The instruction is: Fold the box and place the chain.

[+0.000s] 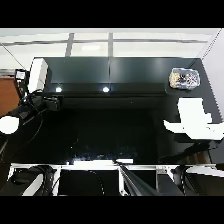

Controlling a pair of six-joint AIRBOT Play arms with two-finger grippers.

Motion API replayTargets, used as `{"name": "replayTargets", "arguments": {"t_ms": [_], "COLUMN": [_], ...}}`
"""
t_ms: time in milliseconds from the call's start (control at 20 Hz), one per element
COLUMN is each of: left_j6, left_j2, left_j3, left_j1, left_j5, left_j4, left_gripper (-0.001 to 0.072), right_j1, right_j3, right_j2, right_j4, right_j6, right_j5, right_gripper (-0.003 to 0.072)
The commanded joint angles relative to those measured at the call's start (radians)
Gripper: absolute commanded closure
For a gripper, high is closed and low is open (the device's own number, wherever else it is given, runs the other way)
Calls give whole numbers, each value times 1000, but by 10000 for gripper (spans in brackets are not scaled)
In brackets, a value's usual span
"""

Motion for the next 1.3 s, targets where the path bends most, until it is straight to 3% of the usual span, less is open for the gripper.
{"name": "replayTargets", "arguments": {"t_ms": [0,150,200,300,400,450,500,600,650,850,1100,1250], "left_j6": [-5,-6,-6,-6,-6,-6,-6,-3,-3,-3,-3,-4], "left_j2": [-10,-9,-9,-9,-9,-9,-9,-9,-9,-9,-9,-11], "left_j3": [0,0,0,0,0,0,0,0,0,0,0,-5], "left_j1": [0,0,0,0,0,0,0,0,0,0,0,0], "left_j5": [-23,-46,-51,-52,-52,-51,-50,-43,-37,-8,-13,-42], "left_j4": [-5,-30,-30,-30,-30,-30,-30,-29,-29,-30,-30,-32], "left_gripper": [-5,-5,-5,-5,-5,-5,-5,-5,-6,-5,-5,-4], "right_j1": [12,82,97,117,124,124,124,124,124,153,335,511], "right_j3": [66,71,72,72,72,72,72,71,71,-14,-274,-436], "right_j2": [-100,-101,-102,-101,-100,-100,-98,-93,-83,34,237,361], "right_j4": [-11,-116,-125,-130,-141,-140,-137,-66,-12,187,383,486], "right_j6": [-227,-241,-246,-269,-283,-283,-280,-272,-275,-310,-339,-296], "right_j5": [261,260,262,273,301,320,341,385,399,387,322,210], "right_gripper": [-20,-19,24,183,393,559,629,631,673,669,669,669]}}
